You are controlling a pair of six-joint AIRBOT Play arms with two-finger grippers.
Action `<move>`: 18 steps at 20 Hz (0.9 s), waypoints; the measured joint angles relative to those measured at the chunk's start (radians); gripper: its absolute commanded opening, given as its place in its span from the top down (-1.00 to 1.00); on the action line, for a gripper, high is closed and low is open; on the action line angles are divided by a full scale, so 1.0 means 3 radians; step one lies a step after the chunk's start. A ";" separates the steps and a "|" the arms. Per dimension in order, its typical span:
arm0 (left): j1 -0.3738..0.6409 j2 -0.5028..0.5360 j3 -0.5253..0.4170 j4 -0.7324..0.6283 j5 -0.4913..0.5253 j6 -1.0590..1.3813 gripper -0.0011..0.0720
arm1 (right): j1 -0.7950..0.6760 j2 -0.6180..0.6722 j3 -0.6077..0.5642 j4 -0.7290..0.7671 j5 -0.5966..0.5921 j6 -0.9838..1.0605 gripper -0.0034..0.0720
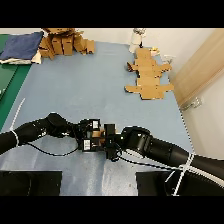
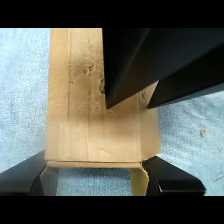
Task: Fold the box.
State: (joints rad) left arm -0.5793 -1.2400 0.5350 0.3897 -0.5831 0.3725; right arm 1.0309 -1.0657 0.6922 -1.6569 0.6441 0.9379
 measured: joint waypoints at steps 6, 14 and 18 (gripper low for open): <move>0.0000 0.0000 0.0000 0.0000 0.0000 0.0001 -0.16 | 0.0000 -0.0031 0.0004 -0.0075 -0.0006 0.0043 0.40; -0.0006 0.0000 0.0000 -0.0001 0.0009 0.0003 -0.16 | 0.0000 0.0067 0.0005 -0.0106 0.0052 0.0052 0.63; -0.0005 0.0000 0.0001 0.0000 0.0011 0.0003 -0.16 | -0.0005 0.0165 0.0005 -0.0126 0.0055 0.0053 0.67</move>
